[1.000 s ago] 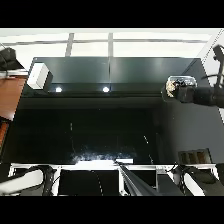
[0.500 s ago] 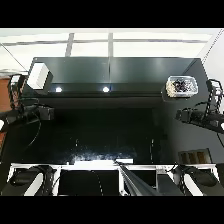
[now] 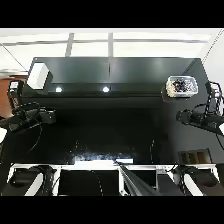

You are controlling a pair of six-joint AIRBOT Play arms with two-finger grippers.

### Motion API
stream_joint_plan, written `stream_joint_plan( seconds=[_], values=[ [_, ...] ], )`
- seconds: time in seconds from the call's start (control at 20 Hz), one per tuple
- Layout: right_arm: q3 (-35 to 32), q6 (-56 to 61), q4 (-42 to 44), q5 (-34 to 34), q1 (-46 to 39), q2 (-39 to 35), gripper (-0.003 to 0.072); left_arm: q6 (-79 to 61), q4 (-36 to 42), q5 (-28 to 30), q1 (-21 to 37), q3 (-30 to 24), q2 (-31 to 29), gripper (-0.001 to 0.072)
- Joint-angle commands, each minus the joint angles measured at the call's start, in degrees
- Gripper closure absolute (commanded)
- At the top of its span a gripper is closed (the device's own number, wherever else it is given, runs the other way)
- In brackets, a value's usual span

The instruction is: Fold the box and place the chain.

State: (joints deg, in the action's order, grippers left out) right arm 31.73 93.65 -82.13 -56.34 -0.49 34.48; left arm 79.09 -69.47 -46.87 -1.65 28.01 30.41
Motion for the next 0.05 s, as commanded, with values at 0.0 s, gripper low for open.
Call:
stream_joint_plan(
  seconds=[0.0],
  values=[
    [0.0,0.0,0.0,0.0,0.0,0.0,0.0660,0.0,0.0,0.4,0.0,-0.2,-0.2,0.0677]
  ],
)
